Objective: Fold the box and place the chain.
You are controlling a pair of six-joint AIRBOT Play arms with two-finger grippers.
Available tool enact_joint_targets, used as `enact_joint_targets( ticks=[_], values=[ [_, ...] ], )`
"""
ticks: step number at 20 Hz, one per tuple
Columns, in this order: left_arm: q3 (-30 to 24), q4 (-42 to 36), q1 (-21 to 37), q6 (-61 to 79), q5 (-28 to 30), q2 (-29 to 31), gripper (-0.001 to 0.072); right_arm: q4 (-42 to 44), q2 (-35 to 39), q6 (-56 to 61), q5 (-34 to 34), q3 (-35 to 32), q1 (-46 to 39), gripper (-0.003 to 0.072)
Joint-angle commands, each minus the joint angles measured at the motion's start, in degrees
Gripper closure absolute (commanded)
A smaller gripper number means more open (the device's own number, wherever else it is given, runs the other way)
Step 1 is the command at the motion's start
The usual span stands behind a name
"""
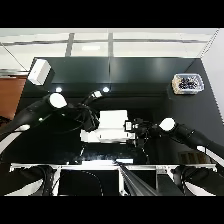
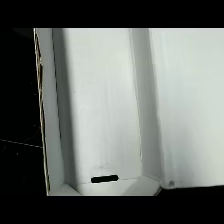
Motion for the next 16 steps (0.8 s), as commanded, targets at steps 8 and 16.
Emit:
enact_joint_targets(
  ticks=[8, 16],
  values=[
    [-16.8, -8.3, 3.8, 13.9, 2.0, 15.8, 0.0003, -0.1, 0.0, 0.0, 0.2, 0.0, 0.1, 0.0451],
    [-17.2, -3.1, -3.1, 31.1, 10.2, 10.5, 0.0012, -0.1, 0.0, 0.0, 0.2, 0.0, 0.1, 0.045]
  ],
)
